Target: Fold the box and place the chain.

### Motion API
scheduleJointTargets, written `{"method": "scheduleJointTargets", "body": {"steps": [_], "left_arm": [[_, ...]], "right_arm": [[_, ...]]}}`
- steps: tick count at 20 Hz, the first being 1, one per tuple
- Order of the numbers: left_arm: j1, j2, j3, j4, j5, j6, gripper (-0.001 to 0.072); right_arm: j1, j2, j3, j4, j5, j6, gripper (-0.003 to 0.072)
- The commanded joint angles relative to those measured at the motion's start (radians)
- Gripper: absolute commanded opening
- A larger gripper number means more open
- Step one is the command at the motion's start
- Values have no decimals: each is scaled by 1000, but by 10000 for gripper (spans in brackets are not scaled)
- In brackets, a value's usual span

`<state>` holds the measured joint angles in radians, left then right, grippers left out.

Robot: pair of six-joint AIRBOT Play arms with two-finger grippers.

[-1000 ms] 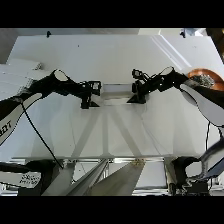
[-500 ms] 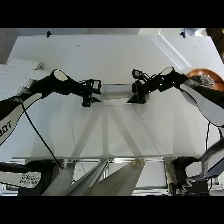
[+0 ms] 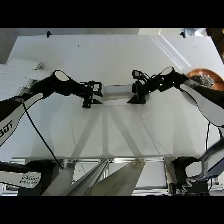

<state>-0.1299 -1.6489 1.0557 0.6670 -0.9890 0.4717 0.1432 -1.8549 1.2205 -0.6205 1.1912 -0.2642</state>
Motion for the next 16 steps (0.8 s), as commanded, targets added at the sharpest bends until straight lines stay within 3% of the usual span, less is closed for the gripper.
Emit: {"method": "scheduleJointTargets", "body": {"steps": [1,5,12,16], "left_arm": [[-8,-8,0,0,44,3,266],[-11,-8,0,-6,116,3,267],[-11,-8,0,-106,107,3,266],[-11,-8,0,-127,51,3,252]], "right_arm": [[0,-1,0,2,-2,2,408],[0,-1,0,2,-2,2,408],[0,-1,0,2,-2,2,408],[0,-1,0,2,-2,2,408]]}}
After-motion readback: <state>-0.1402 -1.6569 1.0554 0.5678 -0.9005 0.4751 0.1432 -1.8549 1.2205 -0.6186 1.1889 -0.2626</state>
